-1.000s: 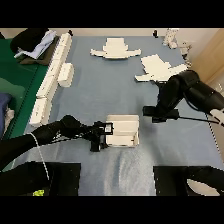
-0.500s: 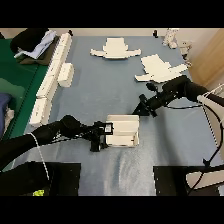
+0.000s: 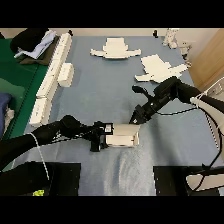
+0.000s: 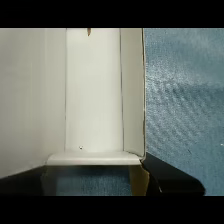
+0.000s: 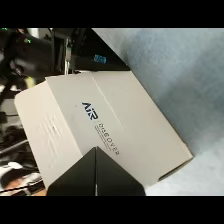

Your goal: Fold the box.

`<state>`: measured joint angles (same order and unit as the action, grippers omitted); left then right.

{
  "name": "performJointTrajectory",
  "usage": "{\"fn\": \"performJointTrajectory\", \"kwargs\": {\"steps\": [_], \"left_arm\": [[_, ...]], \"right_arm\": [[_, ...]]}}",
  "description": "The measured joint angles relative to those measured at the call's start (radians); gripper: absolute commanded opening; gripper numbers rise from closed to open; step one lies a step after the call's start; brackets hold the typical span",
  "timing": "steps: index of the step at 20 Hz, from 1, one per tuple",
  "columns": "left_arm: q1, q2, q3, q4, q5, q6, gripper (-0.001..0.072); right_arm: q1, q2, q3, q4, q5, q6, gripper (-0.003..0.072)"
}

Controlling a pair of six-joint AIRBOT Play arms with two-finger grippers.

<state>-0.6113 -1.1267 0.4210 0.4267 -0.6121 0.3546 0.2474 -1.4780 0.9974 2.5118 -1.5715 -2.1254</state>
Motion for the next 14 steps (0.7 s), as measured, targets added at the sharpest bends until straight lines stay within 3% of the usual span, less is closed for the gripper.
{"fn": "performJointTrajectory", "kwargs": {"steps": [4,14], "left_arm": [[0.000,0.000,0.000,0.000,0.000,0.000,0.0534],[0.000,0.000,0.000,0.000,0.000,0.000,0.0534]], "right_arm": [[0.109,0.141,-0.078,-0.056,0.166,-0.081,0.0000],[0.440,0.514,-0.362,-0.244,0.761,-0.186,0.0001]]}}
